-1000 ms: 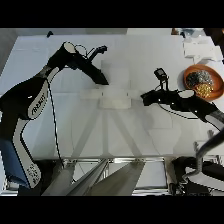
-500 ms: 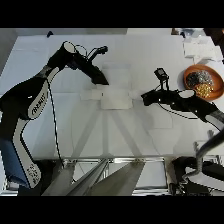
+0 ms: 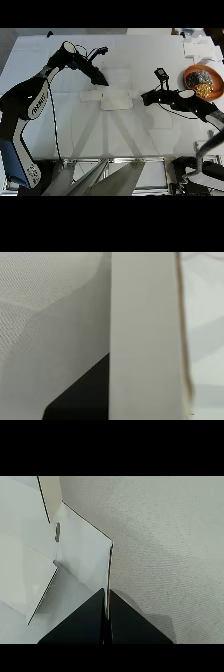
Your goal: Fold the box and place the chain.
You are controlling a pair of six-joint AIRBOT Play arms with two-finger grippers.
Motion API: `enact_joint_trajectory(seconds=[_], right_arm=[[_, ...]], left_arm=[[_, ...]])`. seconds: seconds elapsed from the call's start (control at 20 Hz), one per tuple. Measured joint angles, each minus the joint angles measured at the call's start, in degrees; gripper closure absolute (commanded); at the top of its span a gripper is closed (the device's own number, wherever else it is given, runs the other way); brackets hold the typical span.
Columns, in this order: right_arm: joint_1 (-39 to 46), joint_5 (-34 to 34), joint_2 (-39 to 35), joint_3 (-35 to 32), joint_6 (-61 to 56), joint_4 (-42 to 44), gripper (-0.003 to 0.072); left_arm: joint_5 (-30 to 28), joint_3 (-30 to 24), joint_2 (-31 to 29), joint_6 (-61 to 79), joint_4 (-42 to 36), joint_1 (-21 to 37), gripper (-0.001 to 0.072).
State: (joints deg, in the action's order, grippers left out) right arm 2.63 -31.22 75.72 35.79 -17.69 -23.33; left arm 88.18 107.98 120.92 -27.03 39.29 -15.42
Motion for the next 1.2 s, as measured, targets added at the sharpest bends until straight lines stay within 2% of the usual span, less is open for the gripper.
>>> enact_joint_trajectory(seconds=[0.35,0.45,0.5,0.65,0.85,1.1,1.2], right_arm=[[0.0,0.0,0.0,0.0,0.0,0.0,0.0663],[0.0,-0.5,0.0,0.0,0.0,0.0,0.0454],[-0.1,-1.0,0.0,0.0,0.0,-0.1,0.0410],[0.0,-0.9,-1.6,0.0,-0.3,-0.1,0.0395],[1.5,-3.0,-9.1,0.2,-0.8,-0.6,0.0388],[7.6,-4.6,-22.6,0.2,-6.4,-5.4,0.0389],[10.9,-5.7,-27.8,0.2,-9.6,-8.7,0.0389]], left_arm=[[0.0,0.0,0.0,0.0,0.0,0.0,0.0699],[-0.2,0.0,0.0,-0.1,0.0,-0.1,0.0699],[-0.2,0.0,0.0,-0.2,0.0,-0.2,0.0699],[-0.3,0.0,-0.3,-1.4,0.1,0.0,0.0701],[0.1,0.0,-3.1,-2.8,0.2,1.2,0.0704],[0.7,-0.4,-11.4,-5.7,0.2,3.9,0.0707],[1.1,-2.2,-15.9,-6.6,1.0,5.0,0.0707]])
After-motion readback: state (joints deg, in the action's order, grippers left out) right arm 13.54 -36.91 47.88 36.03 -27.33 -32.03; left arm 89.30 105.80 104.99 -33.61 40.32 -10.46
